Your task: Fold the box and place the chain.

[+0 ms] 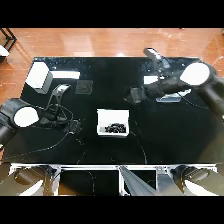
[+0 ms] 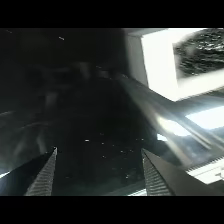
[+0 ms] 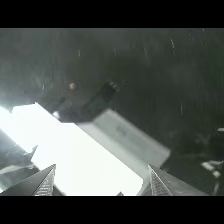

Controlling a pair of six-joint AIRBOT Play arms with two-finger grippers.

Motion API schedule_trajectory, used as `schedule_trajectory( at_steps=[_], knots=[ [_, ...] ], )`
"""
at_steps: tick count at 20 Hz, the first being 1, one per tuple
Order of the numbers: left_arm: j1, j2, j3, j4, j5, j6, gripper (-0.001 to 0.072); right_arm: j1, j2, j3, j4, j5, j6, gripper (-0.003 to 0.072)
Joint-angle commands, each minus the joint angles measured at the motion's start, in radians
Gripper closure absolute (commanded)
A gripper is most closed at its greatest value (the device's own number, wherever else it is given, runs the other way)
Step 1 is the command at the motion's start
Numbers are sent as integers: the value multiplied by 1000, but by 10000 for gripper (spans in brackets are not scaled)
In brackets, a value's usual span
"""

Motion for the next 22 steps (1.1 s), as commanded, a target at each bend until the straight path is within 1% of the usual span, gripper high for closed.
schedule_trajectory(
  at_steps=[1, 2, 4, 7, 10, 12, 16, 22],
  knots=[
    [97, 23, -68, -67, 151, 108, 77, 26, -148, 90, 23, -39, -191, -19],
    [100, 19, -78, -67, 166, 108, 77, 29, -164, 90, 23, -21, -254, -18],
    [98, 7, -88, -80, 154, 110, 77, 38, -180, 89, 25, 34, -374, -18],
    [99, -13, -90, -81, 154, 111, 77, 72, -200, 89, 22, 61, -468, -18],
    [99, -14, -90, -81, 182, 111, 77, 101, -225, 89, 13, 57, -472, -18],
    [99, -14, -90, -85, 180, 106, 78, 105, -230, 89, 12, 76, -472, -17],
    [99, -15, -90, -103, 185, 107, 78, 105, -230, 88, 19, 174, -508, -17],
    [99, -15, -90, -104, 185, 107, 78, 124, -232, 57, 20, 232, -564, -17]
  ],
)
